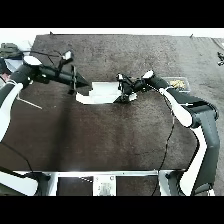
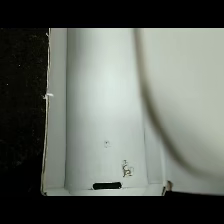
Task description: Fold the box and place the chain.
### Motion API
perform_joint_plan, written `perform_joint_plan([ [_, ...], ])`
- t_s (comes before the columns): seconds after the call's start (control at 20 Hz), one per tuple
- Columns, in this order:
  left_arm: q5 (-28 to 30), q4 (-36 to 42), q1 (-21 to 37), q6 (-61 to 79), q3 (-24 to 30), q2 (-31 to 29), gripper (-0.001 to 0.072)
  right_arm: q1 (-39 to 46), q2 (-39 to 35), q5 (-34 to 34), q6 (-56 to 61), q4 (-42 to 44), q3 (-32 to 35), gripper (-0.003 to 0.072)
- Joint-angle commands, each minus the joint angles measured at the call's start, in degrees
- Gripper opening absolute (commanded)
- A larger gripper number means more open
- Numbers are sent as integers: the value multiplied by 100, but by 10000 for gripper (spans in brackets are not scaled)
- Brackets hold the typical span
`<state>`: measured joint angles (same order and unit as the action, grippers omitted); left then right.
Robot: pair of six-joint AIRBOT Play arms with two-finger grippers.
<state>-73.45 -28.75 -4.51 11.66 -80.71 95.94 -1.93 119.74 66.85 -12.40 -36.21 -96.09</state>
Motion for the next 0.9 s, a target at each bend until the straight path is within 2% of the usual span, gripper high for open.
perform_joint_plan([
  [0.0,828,87,-407,-2,898,-254,5,-2,2,2,2,2,2,319],
  [0.1,1132,83,-632,37,1182,-238,7,-2,2,0,2,2,2,319],
  [0.2,1215,214,-774,57,1200,-127,8,-2,2,2,2,2,2,319],
  [0.3,1346,841,-800,240,1187,9,8,-2,2,2,2,2,2,319],
  [0.4,1650,1034,-800,234,957,177,8,-2,2,0,2,2,2,319],
  [0.7,1945,1034,-785,-146,-254,1019,8,-2,2,2,2,2,2,319],
  [0.85,2234,1025,-743,-227,-452,1091,8,-2,2,2,2,2,2,319],
])
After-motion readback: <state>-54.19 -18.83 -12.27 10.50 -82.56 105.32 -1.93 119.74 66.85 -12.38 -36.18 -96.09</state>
